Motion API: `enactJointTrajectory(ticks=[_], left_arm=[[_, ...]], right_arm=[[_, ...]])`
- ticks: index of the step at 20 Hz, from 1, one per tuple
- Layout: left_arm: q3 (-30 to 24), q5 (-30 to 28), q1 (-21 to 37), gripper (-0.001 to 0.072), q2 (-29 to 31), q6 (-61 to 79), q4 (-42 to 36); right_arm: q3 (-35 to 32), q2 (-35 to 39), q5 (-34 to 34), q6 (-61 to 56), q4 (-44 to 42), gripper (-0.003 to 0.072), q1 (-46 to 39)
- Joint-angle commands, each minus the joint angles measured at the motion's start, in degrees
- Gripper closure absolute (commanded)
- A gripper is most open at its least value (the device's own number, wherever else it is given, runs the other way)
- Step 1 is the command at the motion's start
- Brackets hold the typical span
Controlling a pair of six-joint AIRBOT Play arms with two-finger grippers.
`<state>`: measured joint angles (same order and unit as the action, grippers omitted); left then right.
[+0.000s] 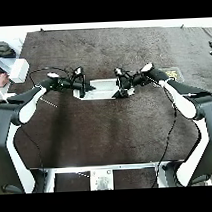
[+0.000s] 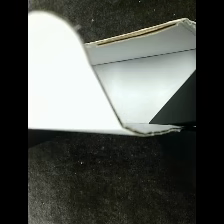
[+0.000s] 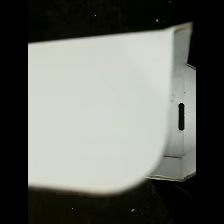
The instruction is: Fold the box and place the chain.
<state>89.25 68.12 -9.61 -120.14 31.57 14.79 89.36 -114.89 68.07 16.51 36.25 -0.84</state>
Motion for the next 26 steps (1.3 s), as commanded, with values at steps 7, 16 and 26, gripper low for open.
enactJointTrajectory(ticks=[7,16,26], left_arm=[[0.0,-0.1,0.1,0.0698,0.0,0.0,0.0],[0.0,-0.1,0.1,0.0698,0.0,0.0,0.0],[0.0,0.0,0.1,0.0698,0.0,0.0,0.0]], right_arm=[[0.1,-0.4,0.1,0.0,0.0,0.0134,0.1],[0.1,-1.2,0.0,0.2,1.0,0.0134,0.1],[0.1,-1.2,-1.8,0.4,2.6,0.0219,0.1]])
